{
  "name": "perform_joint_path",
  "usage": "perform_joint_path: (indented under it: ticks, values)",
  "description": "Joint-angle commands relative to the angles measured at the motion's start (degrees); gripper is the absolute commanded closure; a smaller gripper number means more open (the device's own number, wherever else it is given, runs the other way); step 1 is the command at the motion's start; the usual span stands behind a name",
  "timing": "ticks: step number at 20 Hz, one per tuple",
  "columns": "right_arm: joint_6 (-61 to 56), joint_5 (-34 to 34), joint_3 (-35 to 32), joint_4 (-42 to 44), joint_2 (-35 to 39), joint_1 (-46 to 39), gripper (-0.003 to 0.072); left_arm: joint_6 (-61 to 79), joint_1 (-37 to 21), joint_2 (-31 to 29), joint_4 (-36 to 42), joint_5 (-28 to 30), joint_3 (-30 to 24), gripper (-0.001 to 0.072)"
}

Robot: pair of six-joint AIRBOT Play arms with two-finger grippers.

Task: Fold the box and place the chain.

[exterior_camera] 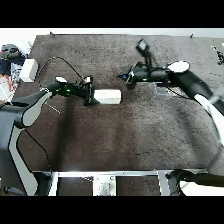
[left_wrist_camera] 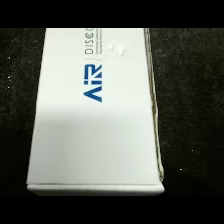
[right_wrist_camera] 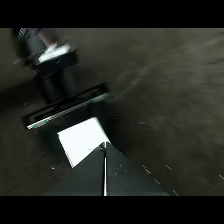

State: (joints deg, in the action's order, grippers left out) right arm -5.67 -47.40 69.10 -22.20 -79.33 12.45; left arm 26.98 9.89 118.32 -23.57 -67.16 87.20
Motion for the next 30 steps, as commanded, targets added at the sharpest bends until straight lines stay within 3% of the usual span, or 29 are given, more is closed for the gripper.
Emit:
perform_joint_path:
  ticks: [1,5,10,13,16,28,29,30]
  values:
    - [-4.98,18.32,-12.17,0.59,16.17,-1.14,0.0676,0.02,0.0,-0.04,0.0,0.09,0.0,0.0308]
    - [-6.43,37.51,-33.14,0.59,36.39,-3.48,0.0675,0.04,0.0,-0.04,0.02,0.13,0.0,0.0308]
    - [-10.05,43.71,-54.66,0.63,57.61,-6.67,0.0675,0.04,0.0,-0.04,0.02,0.13,0.0,0.0308]
    - [-12.41,47.47,-62.95,0.61,66.23,-6.97,0.0675,0.04,0.0,-0.04,0.02,0.13,0.0,0.0307]
    - [-12.37,47.43,-65.64,0.57,70.29,-6.97,0.0675,0.04,0.02,-0.02,0.02,0.11,0.0,0.0308]
    - [-12.37,47.47,-65.64,0.59,70.29,-6.97,0.0674,0.02,0.07,-0.04,0.15,0.09,0.0,0.0314]
    - [-12.37,47.45,-65.64,0.57,70.27,-6.97,0.0675,-0.57,0.07,-0.07,0.48,-0.02,0.0,0.0565]
    - [-12.37,47.45,-65.64,0.59,70.27,-6.97,0.0674,-1.53,0.0,-0.26,0.96,-0.22,0.13,0.0698]
